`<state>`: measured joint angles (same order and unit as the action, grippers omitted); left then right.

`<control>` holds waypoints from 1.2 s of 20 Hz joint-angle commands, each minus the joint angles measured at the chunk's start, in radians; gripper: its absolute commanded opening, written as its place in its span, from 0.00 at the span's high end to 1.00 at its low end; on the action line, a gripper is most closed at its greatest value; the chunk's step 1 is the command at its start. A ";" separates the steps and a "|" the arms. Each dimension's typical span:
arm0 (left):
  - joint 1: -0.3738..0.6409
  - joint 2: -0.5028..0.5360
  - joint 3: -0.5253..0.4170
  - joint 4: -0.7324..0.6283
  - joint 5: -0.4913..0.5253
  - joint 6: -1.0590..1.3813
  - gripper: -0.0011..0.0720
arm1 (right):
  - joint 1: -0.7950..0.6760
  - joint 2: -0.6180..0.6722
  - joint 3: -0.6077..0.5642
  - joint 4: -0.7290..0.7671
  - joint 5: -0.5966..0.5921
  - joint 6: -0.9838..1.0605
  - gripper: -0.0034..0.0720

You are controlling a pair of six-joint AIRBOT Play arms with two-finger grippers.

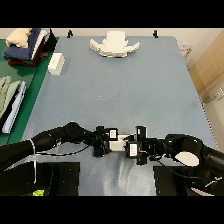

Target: Fold the box.

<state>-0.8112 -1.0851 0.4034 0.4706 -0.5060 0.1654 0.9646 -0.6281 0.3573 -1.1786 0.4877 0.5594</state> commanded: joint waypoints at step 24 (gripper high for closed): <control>0.001 0.000 0.000 0.000 -0.001 0.002 0.46 | -0.008 -0.041 0.000 0.016 0.035 0.001 0.75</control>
<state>-0.8104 -1.0851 0.4034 0.4702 -0.5087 0.1677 0.9550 -0.6682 0.3576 -1.1786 0.4984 0.5602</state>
